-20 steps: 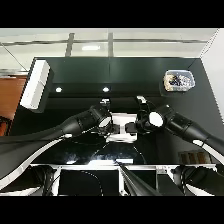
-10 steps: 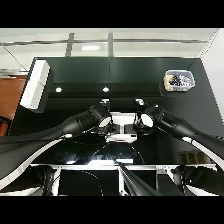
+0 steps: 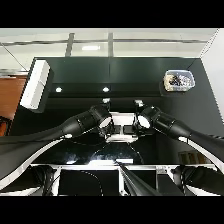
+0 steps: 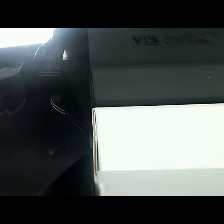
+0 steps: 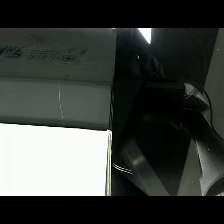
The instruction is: Fold the box and place the chain.
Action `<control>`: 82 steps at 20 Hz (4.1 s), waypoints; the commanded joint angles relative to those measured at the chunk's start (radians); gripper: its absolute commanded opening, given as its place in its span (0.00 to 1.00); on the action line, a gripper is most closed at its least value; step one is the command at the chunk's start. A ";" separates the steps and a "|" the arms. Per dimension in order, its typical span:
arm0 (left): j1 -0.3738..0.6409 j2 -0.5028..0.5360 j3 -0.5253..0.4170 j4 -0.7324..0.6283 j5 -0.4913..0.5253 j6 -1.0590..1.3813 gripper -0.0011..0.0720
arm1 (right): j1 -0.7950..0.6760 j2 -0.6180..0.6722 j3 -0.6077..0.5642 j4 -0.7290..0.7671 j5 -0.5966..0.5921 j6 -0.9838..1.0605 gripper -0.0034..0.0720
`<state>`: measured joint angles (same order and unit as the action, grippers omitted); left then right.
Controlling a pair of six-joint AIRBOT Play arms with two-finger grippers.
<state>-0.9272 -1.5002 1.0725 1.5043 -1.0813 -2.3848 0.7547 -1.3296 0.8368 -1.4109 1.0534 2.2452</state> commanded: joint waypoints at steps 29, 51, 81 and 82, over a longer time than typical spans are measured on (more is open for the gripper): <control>-0.001 0.000 0.000 0.006 0.008 -0.002 0.05 | -0.555 0.440 0.032 -0.376 -0.222 -0.345 0.41; 0.000 0.000 0.000 0.005 0.025 -0.001 0.05 | -0.930 -0.512 0.909 -0.165 0.135 -0.185 0.90; 0.001 0.000 0.000 0.006 0.024 -0.001 0.05 | -0.938 -0.406 0.951 -0.132 0.096 -0.507 0.06; 0.002 0.000 0.000 0.005 0.026 -0.002 0.05 | -0.938 -0.373 0.951 -0.126 0.114 -0.544 0.06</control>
<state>-0.9268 -1.4998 1.0721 1.5097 -1.0569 -2.3863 -0.1848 -1.7866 1.7844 -1.5585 1.1263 1.8267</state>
